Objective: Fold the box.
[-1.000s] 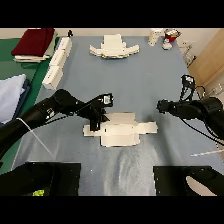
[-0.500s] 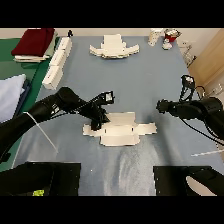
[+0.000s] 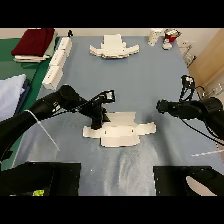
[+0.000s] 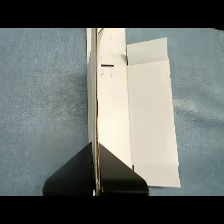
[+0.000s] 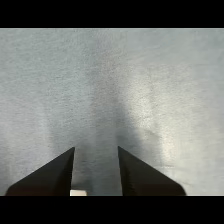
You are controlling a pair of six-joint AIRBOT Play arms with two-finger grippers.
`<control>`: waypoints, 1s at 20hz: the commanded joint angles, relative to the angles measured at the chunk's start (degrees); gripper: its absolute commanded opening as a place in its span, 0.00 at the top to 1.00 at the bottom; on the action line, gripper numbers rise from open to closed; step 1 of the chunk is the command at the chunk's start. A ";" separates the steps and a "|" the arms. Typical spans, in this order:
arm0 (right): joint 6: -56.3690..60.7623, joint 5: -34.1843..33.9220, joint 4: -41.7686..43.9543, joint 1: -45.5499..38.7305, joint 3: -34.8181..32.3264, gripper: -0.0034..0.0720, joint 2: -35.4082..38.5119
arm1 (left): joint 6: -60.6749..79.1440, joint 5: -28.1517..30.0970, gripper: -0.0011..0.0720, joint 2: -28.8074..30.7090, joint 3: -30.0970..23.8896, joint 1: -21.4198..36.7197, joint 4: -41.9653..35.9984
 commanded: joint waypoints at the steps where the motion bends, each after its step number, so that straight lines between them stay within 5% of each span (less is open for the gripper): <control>1: 0.00 -0.04 0.72 0.07 0.04 0.41 0.02 | -0.44 -0.39 0.97 -0.04 0.24 0.04 0.02; 20: 0.00 -0.55 2.38 0.07 0.04 0.41 0.02 | -3.69 -3.32 0.97 -0.09 -0.92 -0.07 1.84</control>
